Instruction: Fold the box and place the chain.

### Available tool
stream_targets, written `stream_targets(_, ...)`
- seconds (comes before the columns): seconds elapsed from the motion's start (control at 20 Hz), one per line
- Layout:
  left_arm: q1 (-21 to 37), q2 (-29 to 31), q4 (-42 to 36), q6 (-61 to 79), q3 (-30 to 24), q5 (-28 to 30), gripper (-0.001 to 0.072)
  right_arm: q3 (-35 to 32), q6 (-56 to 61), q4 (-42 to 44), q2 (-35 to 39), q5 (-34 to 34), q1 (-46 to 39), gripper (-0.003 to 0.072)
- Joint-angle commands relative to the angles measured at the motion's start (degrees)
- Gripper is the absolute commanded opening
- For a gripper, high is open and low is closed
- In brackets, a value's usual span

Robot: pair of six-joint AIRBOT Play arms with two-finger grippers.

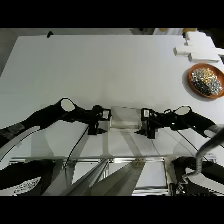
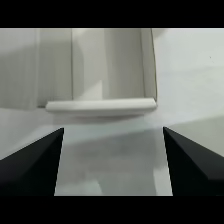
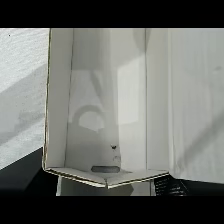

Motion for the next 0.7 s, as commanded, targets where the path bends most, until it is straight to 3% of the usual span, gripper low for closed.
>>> stream_targets(0.0, 0.24, -3.30, -11.39, 10.16, -0.81, 2.19, 0.0707, 0.02, 0.02, 0.00, 0.00, 0.02, 0.00, 0.0339)
stream_targets(0.65, -0.33, -3.82, -15.19, 15.87, -0.81, 1.92, 0.0707, 0.02, 0.02, 0.00, 0.00, 0.00, 0.00, 0.0339)
